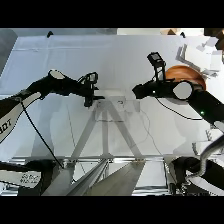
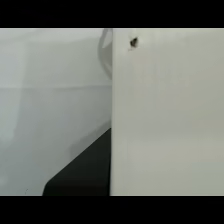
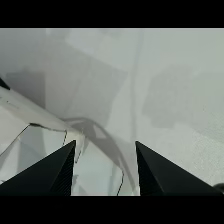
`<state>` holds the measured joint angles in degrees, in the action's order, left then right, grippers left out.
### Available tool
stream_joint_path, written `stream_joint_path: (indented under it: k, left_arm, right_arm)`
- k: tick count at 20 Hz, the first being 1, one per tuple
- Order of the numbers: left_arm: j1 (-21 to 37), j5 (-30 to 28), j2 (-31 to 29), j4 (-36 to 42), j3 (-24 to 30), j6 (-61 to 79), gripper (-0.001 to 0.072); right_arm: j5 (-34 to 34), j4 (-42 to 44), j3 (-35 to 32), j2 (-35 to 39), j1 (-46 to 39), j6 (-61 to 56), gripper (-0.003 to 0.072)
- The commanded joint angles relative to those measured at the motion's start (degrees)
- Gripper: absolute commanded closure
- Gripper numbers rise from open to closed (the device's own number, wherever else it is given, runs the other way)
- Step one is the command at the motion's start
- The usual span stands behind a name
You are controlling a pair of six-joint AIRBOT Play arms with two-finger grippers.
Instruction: Fold the box and place the chain.
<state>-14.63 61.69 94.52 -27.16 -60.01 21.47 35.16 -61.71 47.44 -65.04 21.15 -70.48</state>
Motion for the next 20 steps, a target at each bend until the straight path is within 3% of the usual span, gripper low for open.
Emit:
stream_joint_path:
  k: [1,4,20]
  left_arm:
    - [-0.1,1.4,0.0,0.1,0.0,0.0,0.0705]
    - [-0.1,-2.4,0.1,-7.5,0.0,-4.1,0.0704]
    - [-0.1,-2.5,2.1,-5.0,0.0,-3.5,0.0695]
  right_arm:
    - [-0.1,0.1,0.1,0.0,0.0,0.0,0.0279]
    - [-0.1,0.1,0.1,0.0,0.0,0.0,0.0279]
    - [-0.1,0.1,0.1,0.0,0.0,0.0,0.028]
